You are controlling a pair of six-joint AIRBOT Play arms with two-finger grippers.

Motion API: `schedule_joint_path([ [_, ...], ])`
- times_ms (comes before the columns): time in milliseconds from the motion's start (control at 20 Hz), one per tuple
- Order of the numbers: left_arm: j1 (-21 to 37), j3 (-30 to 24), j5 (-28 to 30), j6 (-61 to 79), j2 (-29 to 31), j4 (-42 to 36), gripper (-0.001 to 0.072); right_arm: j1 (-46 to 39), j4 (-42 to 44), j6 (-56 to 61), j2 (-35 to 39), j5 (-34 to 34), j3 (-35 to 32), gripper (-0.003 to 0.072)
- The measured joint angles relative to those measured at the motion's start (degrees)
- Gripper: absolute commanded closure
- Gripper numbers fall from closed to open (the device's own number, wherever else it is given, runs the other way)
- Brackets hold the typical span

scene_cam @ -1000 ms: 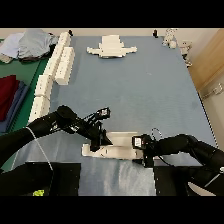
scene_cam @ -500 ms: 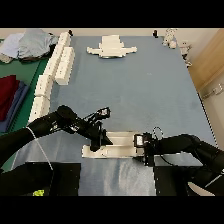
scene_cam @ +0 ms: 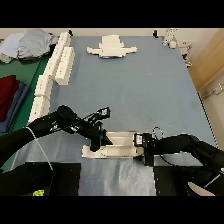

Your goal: Fold the box.

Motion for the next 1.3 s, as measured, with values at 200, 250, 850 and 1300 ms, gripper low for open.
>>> schedule_joint_path([
  [200, 0.00, 0.00, 0.00, 0.00, 0.00, 0.00, 0.0696, -0.02, 0.13, -0.02, -0.31, -0.02, 0.02, 0.0171],
  [250, 0.00, 0.00, -0.02, 0.00, 0.00, 0.00, 0.0696, -0.02, 0.13, -0.02, -0.31, 0.00, 0.02, 0.0171],
  [850, 0.00, 0.00, -0.04, 0.02, 0.00, 0.00, 0.0696, 0.00, -0.76, 0.07, -0.31, 0.48, 0.04, 0.0171],
  [1300, 0.02, 0.02, 0.35, 0.04, 0.02, -1.22, 0.0695, 0.00, -0.96, 0.04, -0.39, 0.48, 0.07, 0.0171],
])
